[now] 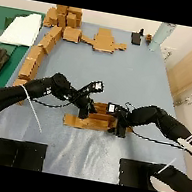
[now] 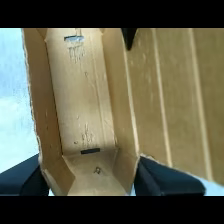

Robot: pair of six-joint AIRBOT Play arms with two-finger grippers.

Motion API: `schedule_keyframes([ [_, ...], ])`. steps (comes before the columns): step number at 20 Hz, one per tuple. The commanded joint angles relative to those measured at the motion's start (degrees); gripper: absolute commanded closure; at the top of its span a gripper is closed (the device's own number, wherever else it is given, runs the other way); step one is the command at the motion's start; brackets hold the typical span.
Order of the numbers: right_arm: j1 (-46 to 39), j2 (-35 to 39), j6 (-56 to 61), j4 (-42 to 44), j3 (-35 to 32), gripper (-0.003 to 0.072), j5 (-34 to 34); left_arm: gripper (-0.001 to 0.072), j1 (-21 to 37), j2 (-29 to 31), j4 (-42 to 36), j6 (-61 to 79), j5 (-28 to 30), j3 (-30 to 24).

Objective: Fold the box.

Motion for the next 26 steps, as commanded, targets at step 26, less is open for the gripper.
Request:
schedule_keyframes([
  [26,0.68,-1.92,-0.22,0.61,0.04,0.0013,0.63,0.0697,0.0,-0.04,0.0,0.0,0.04,0.0],
])
